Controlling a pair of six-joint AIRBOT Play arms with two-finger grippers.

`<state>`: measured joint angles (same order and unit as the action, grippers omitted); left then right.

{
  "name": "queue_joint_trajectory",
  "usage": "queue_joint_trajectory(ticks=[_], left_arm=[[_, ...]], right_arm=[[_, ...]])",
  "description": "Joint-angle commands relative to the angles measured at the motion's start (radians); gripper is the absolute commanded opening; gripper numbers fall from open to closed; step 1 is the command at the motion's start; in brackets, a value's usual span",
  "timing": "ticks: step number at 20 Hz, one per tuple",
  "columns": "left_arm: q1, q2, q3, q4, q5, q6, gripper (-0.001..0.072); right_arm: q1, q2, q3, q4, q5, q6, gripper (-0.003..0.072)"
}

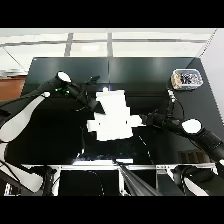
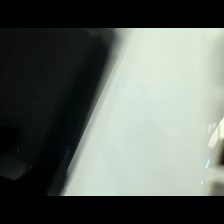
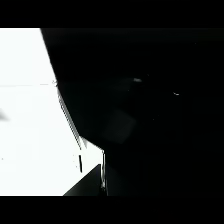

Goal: Fold the box and place the chain.

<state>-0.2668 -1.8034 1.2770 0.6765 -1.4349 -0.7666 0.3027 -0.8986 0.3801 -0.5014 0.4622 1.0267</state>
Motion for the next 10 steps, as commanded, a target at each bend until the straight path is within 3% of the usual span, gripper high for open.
queue_joint_trajectory(ticks=[1, 3, 4, 5, 6, 9, 10], left_arm=[[-0.028, -0.028, 0.037, 0.073, -0.043, 0.126, 0.0203], [-0.027, -0.028, 0.037, 0.05, -0.042, 0.177, 0.0072], [-0.026, -0.028, 0.039, 0.048, -0.042, 0.194, 0.0026], [-0.023, -0.027, 0.043, 0.047, -0.041, 0.194, 0.0025], [-0.019, -0.023, 0.045, 0.049, -0.044, 0.194, 0.0024], [-0.013, 0.028, 0.034, 0.084, -0.046, 0.168, 0.0018], [-0.015, 0.072, -0.004, 0.084, -0.005, 0.18, 0.0018]], right_arm=[[0.001, -0.001, 0.0, -0.014, 0.005, 0.001, 0.002], [0.001, -0.001, 0.0, -0.028, 0.005, 0.001, 0.0038], [-0.003, 0.0, 0.004, -0.043, 0.003, 0.001, 0.0305], [-0.019, 0.0, 0.022, -0.073, 0.021, 0.001, 0.0639], [-0.044, 0.0, 0.061, -0.135, 0.072, -0.005, 0.0682], [-0.126, 0.005, 0.26, -0.434, 0.356, -0.043, 0.068], [-0.134, 0.005, 0.312, -0.506, 0.435, -0.095, 0.068]])
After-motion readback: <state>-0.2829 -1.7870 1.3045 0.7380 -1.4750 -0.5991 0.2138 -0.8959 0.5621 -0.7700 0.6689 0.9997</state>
